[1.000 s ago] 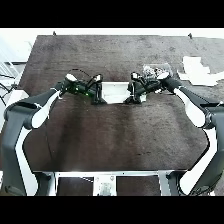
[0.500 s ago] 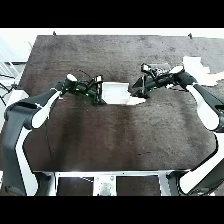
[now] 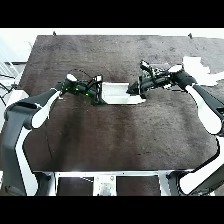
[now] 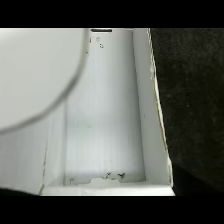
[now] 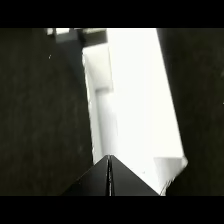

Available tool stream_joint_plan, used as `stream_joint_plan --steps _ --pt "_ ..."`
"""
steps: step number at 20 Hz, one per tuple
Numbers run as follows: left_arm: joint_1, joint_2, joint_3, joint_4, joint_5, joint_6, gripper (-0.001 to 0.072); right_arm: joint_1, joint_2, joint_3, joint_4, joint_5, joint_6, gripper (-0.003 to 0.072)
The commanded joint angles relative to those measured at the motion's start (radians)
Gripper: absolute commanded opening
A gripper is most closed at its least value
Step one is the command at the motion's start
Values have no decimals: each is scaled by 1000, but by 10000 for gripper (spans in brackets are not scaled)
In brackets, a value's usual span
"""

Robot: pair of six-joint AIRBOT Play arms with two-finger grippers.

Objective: Fold the box and place the chain.

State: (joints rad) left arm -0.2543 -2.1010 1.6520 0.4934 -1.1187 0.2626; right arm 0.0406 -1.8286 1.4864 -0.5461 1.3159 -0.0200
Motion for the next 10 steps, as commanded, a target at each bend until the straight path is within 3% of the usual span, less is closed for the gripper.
stream_joint_plan --steps 1,4,10 --pt "0 0 1 0 0 0 388 29 2 -14 140 -126 4 19" --pt "0 0 1 0 0 -1 388 24 2 -13 225 -232 2 19" --pt "0 0 1 0 1 0 388 24 -37 -13 220 -346 55 19"
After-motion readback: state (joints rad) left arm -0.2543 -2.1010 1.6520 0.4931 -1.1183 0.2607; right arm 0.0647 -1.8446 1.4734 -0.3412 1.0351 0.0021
